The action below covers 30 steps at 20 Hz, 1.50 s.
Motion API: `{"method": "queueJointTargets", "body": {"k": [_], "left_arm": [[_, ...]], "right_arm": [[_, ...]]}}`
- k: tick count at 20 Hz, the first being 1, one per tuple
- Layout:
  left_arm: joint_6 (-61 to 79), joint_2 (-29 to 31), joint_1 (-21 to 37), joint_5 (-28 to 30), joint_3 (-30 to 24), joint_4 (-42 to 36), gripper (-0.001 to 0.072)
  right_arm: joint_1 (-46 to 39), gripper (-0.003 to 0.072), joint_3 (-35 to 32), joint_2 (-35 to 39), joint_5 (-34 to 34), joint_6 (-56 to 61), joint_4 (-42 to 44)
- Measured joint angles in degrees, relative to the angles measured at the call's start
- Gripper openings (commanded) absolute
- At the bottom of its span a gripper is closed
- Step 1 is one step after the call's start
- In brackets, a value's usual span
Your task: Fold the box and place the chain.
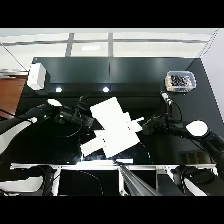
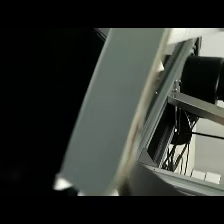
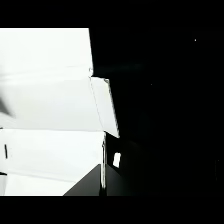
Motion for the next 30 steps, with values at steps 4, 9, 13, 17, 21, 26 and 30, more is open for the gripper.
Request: {"method": "queueJointTargets", "body": {"k": [4, 9, 13, 17, 21, 26, 30], "left_arm": [[3.3, -0.4, 0.0, -0.9, 0.0, -0.3, 0.003], [8.4, -0.3, 1.4, -1.3, 0.7, -0.4, 0.0026], [16.0, 1.8, 0.6, -2.6, 3.3, 2.3, 0.0023], [21.4, 7.8, -6.0, 5.0, 3.9, 9.9, 0.0025], [27.2, 11.0, -12.2, 16.8, 3.3, 15.2, 0.0029], [35.5, 10.7, -14.9, 19.2, 1.5, 18.1, 0.0028], [40.4, 10.6, -15.3, 22.4, -0.1, 14.8, 0.0029]], "right_arm": [[-0.6, 0.061, 0.2, 0.0, 0.0, 0.6, 0.1], [-8.6, 0.061, 8.9, 0.0, 4.3, 1.0, -4.6], [-15.2, 0.0606, 18.8, 0.0, 14.1, -2.2, -17.3], [-16.6, 0.0606, 20.5, 0.0, 21.7, -7.2, -30.0], [-17.0, 0.0606, 16.4, 0.0, 22.3, -11.0, -32.3], [-17.0, 0.0606, 11.5, 0.0, 21.9, -19.8, -28.7], [-17.0, 0.0606, 8.7, -0.1, 21.6, -25.6, -24.0]]}}
